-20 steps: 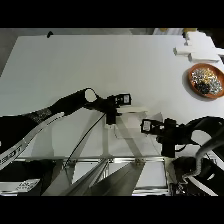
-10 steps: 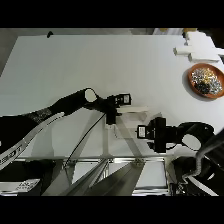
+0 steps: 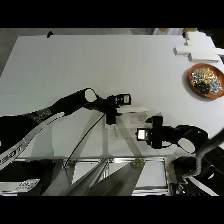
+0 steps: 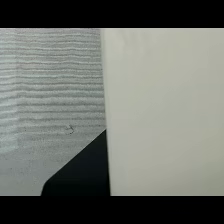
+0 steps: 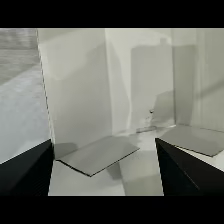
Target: Fold the box and place the chain.
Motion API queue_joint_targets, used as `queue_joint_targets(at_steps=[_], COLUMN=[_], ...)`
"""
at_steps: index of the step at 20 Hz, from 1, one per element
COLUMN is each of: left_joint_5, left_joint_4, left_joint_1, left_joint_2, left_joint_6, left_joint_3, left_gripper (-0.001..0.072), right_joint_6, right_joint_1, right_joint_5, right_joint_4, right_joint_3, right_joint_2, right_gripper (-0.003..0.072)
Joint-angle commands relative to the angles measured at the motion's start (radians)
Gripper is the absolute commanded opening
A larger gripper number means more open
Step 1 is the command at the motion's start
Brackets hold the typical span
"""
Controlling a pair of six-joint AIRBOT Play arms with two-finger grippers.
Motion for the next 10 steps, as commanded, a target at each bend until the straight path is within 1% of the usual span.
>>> queue_joint_targets(at_steps=[1,3,10], left_joint_5=[0.000,0.000,0.000], left_joint_4=[0.000,0.000,0.000], left_joint_1=[-0.001,-0.001,-0.001], left_joint_2=[0.000,0.000,0.000], left_joint_6=[0.000,0.000,0.000], left_joint_3=[0.000,0.000,0.000], left_gripper=[0.0013,0.0013,0.0013], right_joint_6=[-0.093,-0.138,-0.431], right_joint_1=[-0.060,-0.104,-0.272], right_joint_5=[0.010,0.008,0.014], right_joint_4=[0.045,0.097,0.400], right_joint_3=[0.038,0.064,0.074], right_joint_2=[-0.020,-0.020,-0.066], right_gripper=[0.0689,0.0689,0.0690])
